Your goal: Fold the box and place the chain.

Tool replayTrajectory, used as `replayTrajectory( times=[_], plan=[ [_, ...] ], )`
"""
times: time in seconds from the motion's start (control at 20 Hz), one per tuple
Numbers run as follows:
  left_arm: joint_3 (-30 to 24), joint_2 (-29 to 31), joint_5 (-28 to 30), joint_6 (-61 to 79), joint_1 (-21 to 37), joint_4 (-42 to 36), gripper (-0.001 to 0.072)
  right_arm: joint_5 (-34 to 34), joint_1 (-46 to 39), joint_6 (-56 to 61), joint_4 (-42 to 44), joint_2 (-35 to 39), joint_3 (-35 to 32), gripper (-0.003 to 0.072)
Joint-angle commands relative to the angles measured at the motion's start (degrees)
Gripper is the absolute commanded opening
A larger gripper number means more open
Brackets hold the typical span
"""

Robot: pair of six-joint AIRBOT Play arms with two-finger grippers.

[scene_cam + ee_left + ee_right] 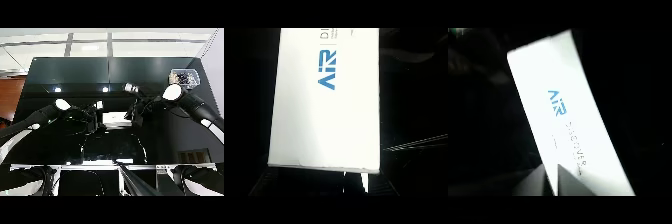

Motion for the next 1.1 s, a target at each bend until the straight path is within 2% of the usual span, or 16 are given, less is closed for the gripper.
replayTrajectory(
  times=[0.0, 0.1, 0.25, 0.5, 0.7, 0.9, 0.95, 1.0, 1.05],
  plan=[
    [0.0, 0.0, 0.0, 0.0, 0.0, 0.0, 0.0416, 1.6, -2.5, 19.0, 11.3, 0.4, -0.6, 0.0018],
    [0.0, 0.0, 0.1, 0.0, 0.0, 0.0, 0.0416, 1.6, -2.9, 24.4, 14.0, -1.7, -0.9, 0.0019],
    [0.0, 0.0, 0.0, 0.0, 0.0, -0.1, 0.0416, 2.7, -3.0, 26.1, 14.4, -7.7, -0.9, 0.0018],
    [0.0, 0.0, 0.0, 0.0, 0.0, -0.1, 0.0416, 1.6, -3.0, 26.4, 9.2, -14.3, -0.9, 0.0019],
    [0.0, 0.0, 0.0, 0.0, 0.0, -0.1, 0.0416, 3.1, -4.0, 24.5, 9.4, -11.5, -0.5, 0.0018],
    [0.5, 0.5, -0.3, -0.3, 0.0, 0.1, 0.0421, 6.8, -11.0, 22.1, 8.0, -0.6, 1.9, 0.0018],
    [0.8, 1.0, -1.1, -1.5, 0.0, 0.7, 0.0506, 6.9, -14.1, 22.2, 5.8, 2.6, 1.9, 0.0018],
    [1.3, 1.9, -2.6, -3.0, 0.0, 2.3, 0.0714, 7.4, -17.4, 22.7, 3.1, 5.2, 1.9, 0.0018],
    [2.0, 3.3, -4.3, -6.1, 0.0, 5.8, 0.0713, 8.2, -20.4, 23.4, 0.7, 7.2, 1.9, 0.0018]
  ],
)
